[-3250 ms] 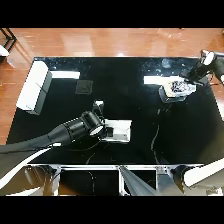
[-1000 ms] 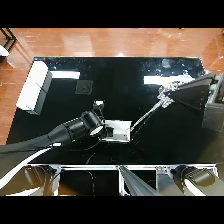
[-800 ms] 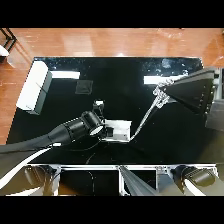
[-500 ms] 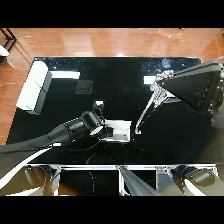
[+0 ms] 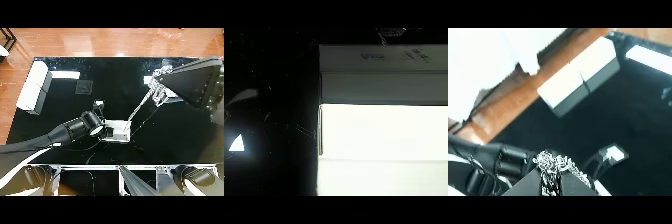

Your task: Fold the box and place the chain.

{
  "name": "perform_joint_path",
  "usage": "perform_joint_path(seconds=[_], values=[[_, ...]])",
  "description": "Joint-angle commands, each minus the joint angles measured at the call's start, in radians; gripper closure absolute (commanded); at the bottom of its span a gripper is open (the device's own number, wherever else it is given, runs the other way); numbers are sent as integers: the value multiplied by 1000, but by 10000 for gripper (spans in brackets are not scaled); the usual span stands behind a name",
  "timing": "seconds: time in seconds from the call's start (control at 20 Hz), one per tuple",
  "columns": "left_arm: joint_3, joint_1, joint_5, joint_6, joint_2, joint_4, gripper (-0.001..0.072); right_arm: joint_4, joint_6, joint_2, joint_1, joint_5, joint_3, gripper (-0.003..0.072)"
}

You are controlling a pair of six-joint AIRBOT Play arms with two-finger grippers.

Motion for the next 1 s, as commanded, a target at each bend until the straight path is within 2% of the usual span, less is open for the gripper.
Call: perform_joint_path(seconds=[0.0, 0.25, 0.4, 0.6, 0.85, 0.95], values=[[0, -1, 0, 0, 0, 0, 685, -4, 2, -5, 0, 46, -64, 668], [0, -1, 0, 0, 0, 0, 685, -95, 27, -5, 0, 61, -199, 668], [0, -1, 0, 0, 0, 0, 685, -80, 37, -5, 8, 57, -248, 668], [0, -1, 0, 0, 0, 0, 685, -79, 51, -5, 85, 13, -266, 668], [0, -1, 0, 0, 0, 0, 685, -287, 187, -5, 113, 84, -282, 668], [0, -1, 0, 0, 0, 0, 685, -256, 187, -5, 119, 89, -323, 668]])
